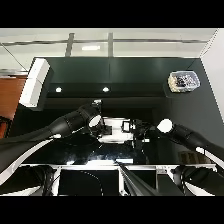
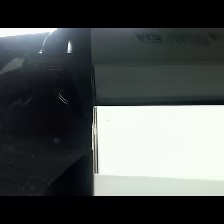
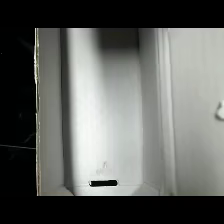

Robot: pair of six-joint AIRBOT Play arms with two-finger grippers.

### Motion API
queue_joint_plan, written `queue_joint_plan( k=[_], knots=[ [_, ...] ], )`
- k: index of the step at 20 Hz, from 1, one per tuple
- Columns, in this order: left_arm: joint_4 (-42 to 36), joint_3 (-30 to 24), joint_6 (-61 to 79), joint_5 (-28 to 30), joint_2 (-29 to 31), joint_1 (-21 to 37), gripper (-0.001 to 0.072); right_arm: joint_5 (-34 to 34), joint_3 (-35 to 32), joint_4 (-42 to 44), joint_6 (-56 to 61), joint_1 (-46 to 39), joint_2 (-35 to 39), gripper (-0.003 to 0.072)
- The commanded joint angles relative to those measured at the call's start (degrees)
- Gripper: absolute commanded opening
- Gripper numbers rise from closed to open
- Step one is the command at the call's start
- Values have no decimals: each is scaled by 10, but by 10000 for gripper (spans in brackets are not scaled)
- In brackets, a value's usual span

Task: Fold the box and place the chain.

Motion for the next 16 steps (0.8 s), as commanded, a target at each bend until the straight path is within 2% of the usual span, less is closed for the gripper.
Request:
queue_joint_plan(
  k=[1, 5, 7, 12, 14, 15, 16],
  knots=[
    [5, 1, -1, -15, 0, 0, 27, 17, 0, -8, 29, -4, 35, 612],
    [6, 1, -1, -11, 0, 0, 27, 78, 0, -96, 85, -41, 92, 611],
    [5, 1, -1, -10, 0, 0, 28, 97, 0, -132, 89, -56, 97, 610],
    [4, 1, -1, -2, 0, 0, 28, 97, 0, -140, 87, -43, 92, 608],
    [2, 1, -1, 3, 0, 0, 29, 77, 0, -126, 86, -30, 83, 607],
    [2, 1, -1, 3, 0, 0, 28, 54, 0, -116, 86, -26, 79, 521],
    [2, 1, -1, 3, 0, 0, 28, 33, 0, -107, 86, -22, 79, 473]
  ],
)
